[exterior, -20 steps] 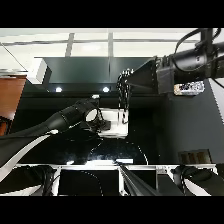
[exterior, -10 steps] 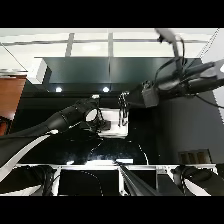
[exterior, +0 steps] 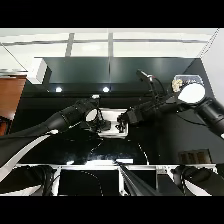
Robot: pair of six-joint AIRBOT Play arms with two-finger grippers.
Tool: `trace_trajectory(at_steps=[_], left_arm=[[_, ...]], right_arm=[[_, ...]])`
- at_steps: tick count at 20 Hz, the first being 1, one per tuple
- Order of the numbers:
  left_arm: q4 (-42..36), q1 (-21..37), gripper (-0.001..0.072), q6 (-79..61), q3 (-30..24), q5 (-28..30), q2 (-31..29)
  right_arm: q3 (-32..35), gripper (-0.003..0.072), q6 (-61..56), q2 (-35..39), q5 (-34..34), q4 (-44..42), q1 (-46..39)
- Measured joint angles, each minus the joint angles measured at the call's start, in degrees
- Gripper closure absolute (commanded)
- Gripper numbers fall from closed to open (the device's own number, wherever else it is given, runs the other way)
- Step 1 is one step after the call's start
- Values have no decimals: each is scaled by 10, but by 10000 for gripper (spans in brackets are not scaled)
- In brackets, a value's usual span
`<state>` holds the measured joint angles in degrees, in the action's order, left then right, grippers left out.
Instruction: Fold the box and place the chain.
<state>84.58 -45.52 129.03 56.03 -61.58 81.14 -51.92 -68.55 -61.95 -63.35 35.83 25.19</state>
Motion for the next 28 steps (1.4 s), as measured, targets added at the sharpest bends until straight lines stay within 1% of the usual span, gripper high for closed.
trace_trajectory(at_steps=[1, 2, 3, 4, 6, 8, 12, 14, 15, 16, 17, 20, 24, 26, 28], left_arm=[[0, 0, 682, 0, 0, 0, 0], [0, 0, 682, 0, 0, 0, 0], [0, 0, 682, 0, 0, 0, 0], [0, 0, 682, 0, 0, 0, 0], [0, 0, 681, 0, 0, 0, 0], [0, 0, 682, 0, 0, -1, 0], [0, 0, 682, 0, 0, -4, 0], [0, 0, 676, 2, 0, -3, 0], [0, 0, 526, 4, 2, -2, 0], [0, 0, 239, 9, 6, 0, 0], [0, 0, 93, 11, 11, 1, -1], [1, 0, 86, 14, 24, -4, -14], [37, 2, 86, -35, 31, -26, -70], [70, 18, 86, -90, 17, -35, -112], [79, 59, 86, -148, -14, -30, -156]], right_arm=[[6, 674, 0, -6, 14, 2, 6], [10, 573, -1, -14, 28, 9, 12], [13, 406, -2, -22, 37, 13, 17], [15, 388, -3, -30, 45, 16, 20], [17, 389, -5, -39, 54, 25, 22], [18, 389, -6, -37, 55, 37, 5], [19, 390, -4, -2, 20, 49, -82], [19, 390, 1, 18, -14, 51, -131], [19, 390, 5, 24, -34, 51, -149], [19, 389, 9, 29, -49, 52, -165], [19, 390, 13, 33, -63, 56, -177], [19, 389, 21, 39, -87, 61, -195], [19, 390, 25, 42, -90, 66, -203], [19, 389, 26, 42, -89, 72, -205], [19, 390, 26, 42, -88, 82, -206]])
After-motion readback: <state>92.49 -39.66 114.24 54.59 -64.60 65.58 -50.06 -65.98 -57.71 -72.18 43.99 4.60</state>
